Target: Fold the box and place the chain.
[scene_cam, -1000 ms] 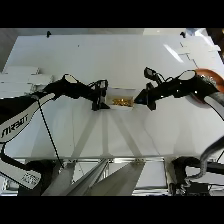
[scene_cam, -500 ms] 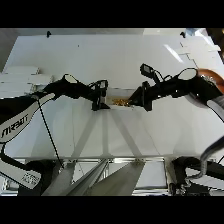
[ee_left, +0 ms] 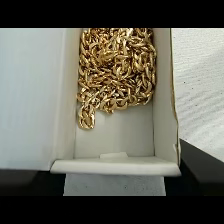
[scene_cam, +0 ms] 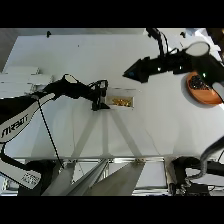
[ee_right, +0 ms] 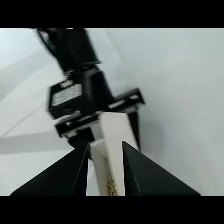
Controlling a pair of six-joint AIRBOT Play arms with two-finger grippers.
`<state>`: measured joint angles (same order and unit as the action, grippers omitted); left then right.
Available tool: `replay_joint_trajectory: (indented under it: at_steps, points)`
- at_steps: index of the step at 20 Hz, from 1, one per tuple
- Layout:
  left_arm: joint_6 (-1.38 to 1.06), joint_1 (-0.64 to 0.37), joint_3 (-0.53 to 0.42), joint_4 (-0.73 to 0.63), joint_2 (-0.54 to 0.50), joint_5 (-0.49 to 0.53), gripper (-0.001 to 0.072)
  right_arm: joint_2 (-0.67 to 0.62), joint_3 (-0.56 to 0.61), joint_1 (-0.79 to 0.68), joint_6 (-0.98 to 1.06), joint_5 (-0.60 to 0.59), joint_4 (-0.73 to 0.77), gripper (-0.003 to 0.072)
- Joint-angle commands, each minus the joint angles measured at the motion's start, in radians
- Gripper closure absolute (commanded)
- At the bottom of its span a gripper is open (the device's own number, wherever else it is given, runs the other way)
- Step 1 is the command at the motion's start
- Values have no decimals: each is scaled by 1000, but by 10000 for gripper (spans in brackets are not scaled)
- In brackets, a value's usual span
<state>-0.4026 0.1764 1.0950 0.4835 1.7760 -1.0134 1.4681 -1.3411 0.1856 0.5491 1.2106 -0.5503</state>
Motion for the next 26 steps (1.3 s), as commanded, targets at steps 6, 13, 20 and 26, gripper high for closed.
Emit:
replay_joint_trajectory:
  at_steps: [6,13,20,26]
  points:
    - [0,0,0,0,-1,0,432,302,-203,31,238,233,-150,388]
    - [0,0,0,0,-1,0,432,317,-202,94,175,296,-159,390]
    - [0,0,0,0,-1,0,432,293,-203,183,74,238,-389,392]
    - [0,0,0,0,-1,0,432,247,-202,220,78,145,-550,460]
